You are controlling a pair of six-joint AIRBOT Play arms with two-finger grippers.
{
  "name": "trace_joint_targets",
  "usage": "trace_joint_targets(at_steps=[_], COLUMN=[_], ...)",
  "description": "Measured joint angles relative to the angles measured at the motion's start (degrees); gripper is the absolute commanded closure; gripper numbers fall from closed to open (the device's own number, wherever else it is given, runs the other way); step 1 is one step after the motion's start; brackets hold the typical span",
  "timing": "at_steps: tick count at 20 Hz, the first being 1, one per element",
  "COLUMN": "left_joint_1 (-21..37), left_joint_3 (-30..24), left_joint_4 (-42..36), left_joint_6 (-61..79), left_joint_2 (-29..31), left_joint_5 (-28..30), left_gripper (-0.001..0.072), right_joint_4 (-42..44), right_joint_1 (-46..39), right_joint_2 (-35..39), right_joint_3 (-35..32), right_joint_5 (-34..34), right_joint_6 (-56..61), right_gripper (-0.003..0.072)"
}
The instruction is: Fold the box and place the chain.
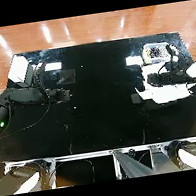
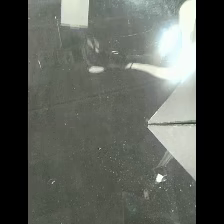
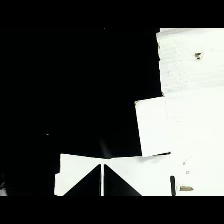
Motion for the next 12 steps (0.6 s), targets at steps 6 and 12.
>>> trace_joint_targets(at_steps=[6,12], left_joint_1=[0.0,0.0], left_joint_3=[0.0,-0.02], left_joint_4=[-0.24,-0.26], left_joint_6=[0.0,0.0], left_joint_2=[0.0,0.0], left_joint_5=[0.48,0.79], left_gripper=[0.0691,0.0691], right_joint_4=[0.0,0.0], right_joint_1=[0.0,0.0], right_joint_2=[0.0,0.0], right_joint_3=[0.0,0.0], right_joint_5=[0.0,0.0], right_joint_6=[0.0,0.0], right_gripper=[0.0649,0.0649])
